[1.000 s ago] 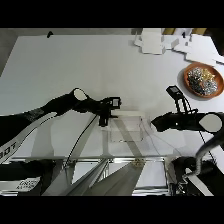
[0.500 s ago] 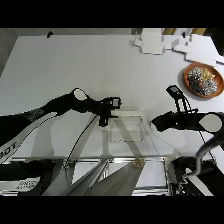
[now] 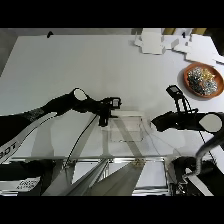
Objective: Fold the box and place the chain.
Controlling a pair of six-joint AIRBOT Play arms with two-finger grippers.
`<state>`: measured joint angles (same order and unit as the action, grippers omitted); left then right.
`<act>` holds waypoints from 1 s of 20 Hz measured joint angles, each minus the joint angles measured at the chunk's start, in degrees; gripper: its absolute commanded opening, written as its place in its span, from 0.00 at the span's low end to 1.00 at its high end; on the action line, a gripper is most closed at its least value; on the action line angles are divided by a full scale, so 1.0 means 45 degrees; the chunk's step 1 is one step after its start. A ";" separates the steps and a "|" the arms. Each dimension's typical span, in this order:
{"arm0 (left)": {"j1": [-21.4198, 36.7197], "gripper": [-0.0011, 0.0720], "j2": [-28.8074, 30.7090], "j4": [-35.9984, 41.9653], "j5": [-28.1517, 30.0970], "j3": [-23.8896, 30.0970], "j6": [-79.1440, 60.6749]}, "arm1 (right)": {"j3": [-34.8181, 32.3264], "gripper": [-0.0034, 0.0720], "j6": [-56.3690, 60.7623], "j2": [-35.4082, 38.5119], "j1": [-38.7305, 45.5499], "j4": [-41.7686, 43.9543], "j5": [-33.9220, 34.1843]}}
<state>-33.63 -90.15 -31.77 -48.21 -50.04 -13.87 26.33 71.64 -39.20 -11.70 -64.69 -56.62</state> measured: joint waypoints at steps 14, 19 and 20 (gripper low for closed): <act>0.0000 0.03 0.0000 0.0000 -0.0005 0.0005 0.0000 | 0.1195 0.49 -0.3900 0.1341 -0.0010 0.1846 -0.1972; 0.0000 0.03 0.0000 0.0000 -0.0005 0.0005 0.0005 | 0.1239 0.45 -0.5260 0.1496 -0.0879 0.2953 -0.2448; 0.0000 0.03 0.0000 0.0000 -0.0005 0.0005 0.0000 | 0.1239 0.43 -0.5377 0.1511 -0.1185 0.2871 -0.2463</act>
<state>-33.63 -90.15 -31.77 -48.23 -50.02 -13.87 31.90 47.44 -32.40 -17.04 -51.77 -67.70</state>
